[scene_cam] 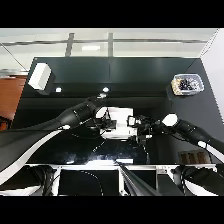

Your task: Fold the box and place the chain.

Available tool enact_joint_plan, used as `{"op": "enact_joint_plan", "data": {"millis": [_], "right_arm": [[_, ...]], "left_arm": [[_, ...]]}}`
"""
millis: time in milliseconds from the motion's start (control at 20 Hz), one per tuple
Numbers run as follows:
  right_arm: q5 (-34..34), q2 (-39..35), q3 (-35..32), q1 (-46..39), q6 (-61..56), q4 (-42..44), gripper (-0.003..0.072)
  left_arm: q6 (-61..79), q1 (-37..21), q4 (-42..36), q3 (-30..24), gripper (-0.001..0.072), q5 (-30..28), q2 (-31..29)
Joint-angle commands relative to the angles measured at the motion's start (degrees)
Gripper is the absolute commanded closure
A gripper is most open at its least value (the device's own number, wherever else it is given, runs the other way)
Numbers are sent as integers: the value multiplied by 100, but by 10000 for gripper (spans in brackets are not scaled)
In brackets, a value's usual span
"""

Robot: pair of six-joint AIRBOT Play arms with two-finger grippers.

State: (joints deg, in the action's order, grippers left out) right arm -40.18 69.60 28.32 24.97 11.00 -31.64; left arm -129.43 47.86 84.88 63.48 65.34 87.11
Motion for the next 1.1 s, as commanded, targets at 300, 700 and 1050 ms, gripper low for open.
{"op": "enact_joint_plan", "data": {"millis": [300,700,1050], "right_arm": [[-4,-2,0,2,-9,7,364],[-328,-225,7,-7,-365,-177,9],[-474,-968,2,-98,-669,-1257,10]], "left_arm": [[-4,2,-28,7,683,-20,2],[-9,2,-28,7,683,116,0],[-9,-4,-28,7,683,111,0]]}}
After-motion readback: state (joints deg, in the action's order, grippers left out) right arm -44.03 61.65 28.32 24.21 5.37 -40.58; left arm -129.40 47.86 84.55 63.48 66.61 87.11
